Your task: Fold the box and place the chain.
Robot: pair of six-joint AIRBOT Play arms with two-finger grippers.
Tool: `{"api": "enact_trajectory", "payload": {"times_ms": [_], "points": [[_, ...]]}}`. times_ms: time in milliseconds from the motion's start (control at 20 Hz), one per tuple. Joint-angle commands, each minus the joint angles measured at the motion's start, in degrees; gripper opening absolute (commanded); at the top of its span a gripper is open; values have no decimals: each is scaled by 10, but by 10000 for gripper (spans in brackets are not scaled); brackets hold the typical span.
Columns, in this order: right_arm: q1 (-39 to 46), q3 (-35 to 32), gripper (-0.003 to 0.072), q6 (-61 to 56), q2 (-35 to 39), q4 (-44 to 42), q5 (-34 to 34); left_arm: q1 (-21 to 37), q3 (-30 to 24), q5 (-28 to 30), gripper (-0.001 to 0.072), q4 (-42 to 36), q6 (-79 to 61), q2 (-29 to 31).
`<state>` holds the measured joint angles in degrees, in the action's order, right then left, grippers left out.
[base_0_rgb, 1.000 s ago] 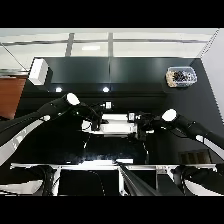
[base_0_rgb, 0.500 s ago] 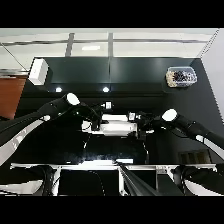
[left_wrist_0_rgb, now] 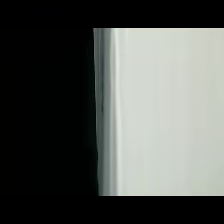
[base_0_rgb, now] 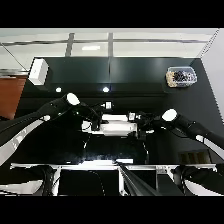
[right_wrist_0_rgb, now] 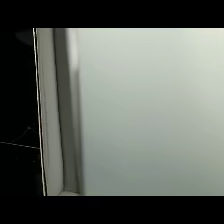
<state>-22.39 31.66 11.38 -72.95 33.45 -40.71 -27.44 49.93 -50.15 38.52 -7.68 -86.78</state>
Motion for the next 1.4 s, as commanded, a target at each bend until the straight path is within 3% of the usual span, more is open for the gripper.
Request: {"api": "enact_trajectory", "payload": {"times_ms": [0, 200, 250, 300, 450, 500, 650, 700, 750, 950, 1000, 1050, 1100, 1150, 1350], "points": [[0, 0, 482, 0, 0, 0, 0, 0, 0, 0, 26, 0, 0, 0], [-1, 0, 476, 0, 0, 0, 1, 0, 0, 0, 26, 0, 0, 0], [-1, 0, 286, 0, 0, 0, 0, 0, 0, 0, 25, 0, 0, 0], [-1, 0, 182, 0, 0, 0, 0, 0, 0, 0, 26, 0, 0, 0], [-1, 0, 180, 0, 0, 0, 1, 0, 0, 0, 29, 0, 0, 3], [-1, 0, 180, 0, 0, 0, 1, 0, 0, 0, 113, 1, 1, 9], [-1, 0, 181, 0, 0, 0, 1, 6, 0, -3, 542, 4, 18, 41], [-1, 0, 181, 0, 0, 0, 1, 11, 0, -8, 642, 13, 36, 56], [-1, 0, 181, 0, 0, 0, 1, 18, 0, -16, 656, 34, 60, 73], [-1, 0, 181, 0, 0, 0, 1, 37, 0, -59, 653, 171, 206, 146], [-1, 0, 181, 0, 0, 0, 1, 38, 0, -65, 584, 196, 239, 162], [-1, 0, 181, 0, 0, 0, 1, 38, 0, -71, 472, 211, 269, 176], [-1, 0, 181, 0, 0, 0, 2, 38, 0, -83, 315, 210, 296, 186], [-1, 0, 181, 0, 0, 0, 2, 36, 0, -104, 18, 205, 324, 190], [-1, 0, 182, 0, 0, 0, 2, 0, -2, -170, 24, 181, 402, 187]]}}
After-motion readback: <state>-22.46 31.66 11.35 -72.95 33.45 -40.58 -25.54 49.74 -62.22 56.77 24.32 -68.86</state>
